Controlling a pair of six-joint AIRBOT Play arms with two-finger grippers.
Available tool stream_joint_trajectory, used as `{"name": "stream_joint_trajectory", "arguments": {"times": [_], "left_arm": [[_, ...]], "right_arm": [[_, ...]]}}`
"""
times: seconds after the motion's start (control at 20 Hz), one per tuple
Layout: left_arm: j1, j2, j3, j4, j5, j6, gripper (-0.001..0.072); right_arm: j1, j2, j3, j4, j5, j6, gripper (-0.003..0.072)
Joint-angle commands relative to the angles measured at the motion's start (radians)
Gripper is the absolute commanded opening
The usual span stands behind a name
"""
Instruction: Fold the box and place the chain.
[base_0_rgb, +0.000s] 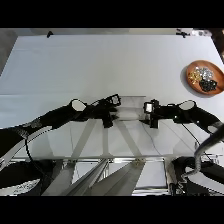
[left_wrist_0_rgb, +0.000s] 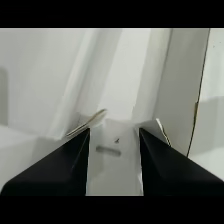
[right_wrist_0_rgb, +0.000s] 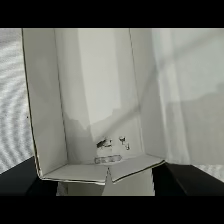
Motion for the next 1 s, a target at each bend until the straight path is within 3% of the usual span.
{"name": "stream_joint_trajectory", "arguments": {"times": [0.0,0.1,0.25,0.3,0.45,0.55,0.75,0.85,0.9,0.95], "left_arm": [[-0.026,-0.011,0.000,-0.141,0.004,0.190,0.0354],[-0.032,-0.012,0.000,-0.168,0.002,0.211,0.0446],[-0.032,-0.021,0.000,-0.169,0.002,0.211,0.0468],[-0.032,-0.023,0.000,-0.169,0.003,0.211,0.0516],[-0.035,-0.022,0.000,-0.171,-0.002,0.211,0.0506],[-0.034,-0.018,0.000,-0.193,-0.027,0.206,0.0375],[-0.034,0.025,0.000,-0.243,-0.070,0.204,0.0267],[-0.034,0.060,0.000,-0.257,-0.070,0.204,0.0266],[-0.034,0.077,0.000,-0.260,-0.070,0.204,0.0240],[-0.034,0.097,0.000,-0.260,-0.071,0.204,0.0169]], "right_arm": [[0.000,0.000,0.000,0.000,0.000,0.000,0.0567],[0.000,0.000,0.000,0.000,0.000,0.000,0.0567],[0.000,0.000,0.000,0.000,0.000,0.000,0.0567],[0.000,0.000,0.000,0.000,0.000,0.000,0.0567],[0.000,0.000,0.000,0.000,0.000,0.000,0.0567],[0.000,0.000,0.000,0.000,0.000,0.000,0.0567],[0.000,0.000,0.000,0.000,0.000,0.000,0.0567],[0.000,0.000,0.000,0.000,0.000,0.000,0.0567],[0.000,0.000,0.000,0.000,0.000,0.000,0.0567],[0.000,0.000,0.000,0.000,0.000,0.000,0.0567]]}}
